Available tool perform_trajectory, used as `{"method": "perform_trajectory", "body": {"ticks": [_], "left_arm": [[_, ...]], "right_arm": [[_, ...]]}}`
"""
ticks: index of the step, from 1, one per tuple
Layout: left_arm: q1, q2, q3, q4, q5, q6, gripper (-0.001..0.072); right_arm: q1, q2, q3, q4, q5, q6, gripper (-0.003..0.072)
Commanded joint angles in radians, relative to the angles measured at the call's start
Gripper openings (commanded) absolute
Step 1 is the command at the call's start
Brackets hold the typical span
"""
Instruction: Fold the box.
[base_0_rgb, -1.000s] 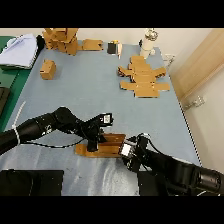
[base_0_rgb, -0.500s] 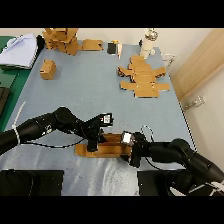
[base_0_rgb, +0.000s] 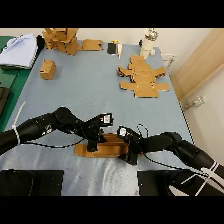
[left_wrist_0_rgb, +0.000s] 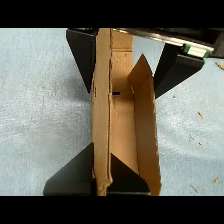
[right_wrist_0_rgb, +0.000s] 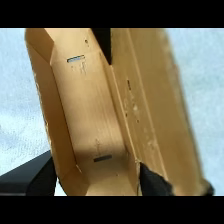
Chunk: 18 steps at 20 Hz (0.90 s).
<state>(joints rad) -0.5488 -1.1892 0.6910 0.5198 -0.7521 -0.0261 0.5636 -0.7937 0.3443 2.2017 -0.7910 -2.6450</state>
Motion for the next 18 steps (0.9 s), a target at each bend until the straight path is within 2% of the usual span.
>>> {"method": "perform_trajectory", "body": {"ticks": [1,4,8,18], "left_arm": [[0.000,0.000,0.000,0.000,0.000,0.000,0.0013],[0.000,0.000,0.000,0.000,0.000,0.000,0.0014],[0.000,0.000,0.000,0.000,0.000,0.000,0.0014],[0.000,0.000,0.000,0.000,0.000,0.000,0.0014]], "right_arm": [[-0.003,-0.012,0.003,-0.018,0.001,-0.008,0.0717],[-0.003,-0.018,0.003,-0.076,0.028,-0.013,0.0713],[-0.003,-0.018,0.003,-0.075,0.084,-0.190,0.0703],[-0.002,-0.057,0.003,-0.043,0.030,-0.218,0.0703]]}}
